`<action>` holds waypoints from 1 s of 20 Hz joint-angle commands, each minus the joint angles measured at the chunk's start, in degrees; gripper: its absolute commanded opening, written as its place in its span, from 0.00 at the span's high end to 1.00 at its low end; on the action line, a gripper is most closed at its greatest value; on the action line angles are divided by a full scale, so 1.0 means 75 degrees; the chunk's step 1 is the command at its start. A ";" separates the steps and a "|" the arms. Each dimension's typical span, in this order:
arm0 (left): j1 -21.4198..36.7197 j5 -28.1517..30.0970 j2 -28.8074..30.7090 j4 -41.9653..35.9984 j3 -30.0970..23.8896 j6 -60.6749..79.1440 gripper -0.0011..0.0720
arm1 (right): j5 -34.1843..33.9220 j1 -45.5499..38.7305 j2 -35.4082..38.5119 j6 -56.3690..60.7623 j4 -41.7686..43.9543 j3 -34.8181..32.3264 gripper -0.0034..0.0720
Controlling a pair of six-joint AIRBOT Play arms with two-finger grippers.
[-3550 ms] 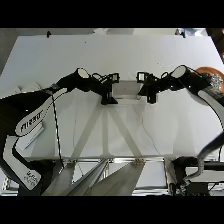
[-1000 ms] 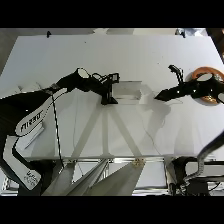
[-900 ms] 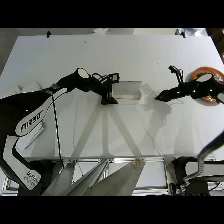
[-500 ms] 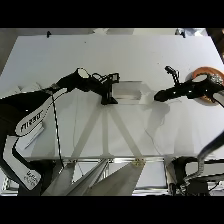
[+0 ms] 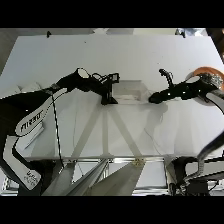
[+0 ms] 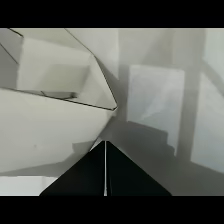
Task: Fold the box and place the chain.
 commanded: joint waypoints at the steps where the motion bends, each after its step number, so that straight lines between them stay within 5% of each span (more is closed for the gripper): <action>1: -0.0003 0.0006 0.0006 0.0000 0.0009 0.0003 0.41 | 0.0364 0.0032 0.0023 -0.0236 0.0560 0.0003 0.95; 20: -0.0009 0.0006 0.0006 0.0000 0.0009 0.0003 0.41 | 0.0446 0.0032 0.0673 -0.0443 0.1084 0.0003 0.72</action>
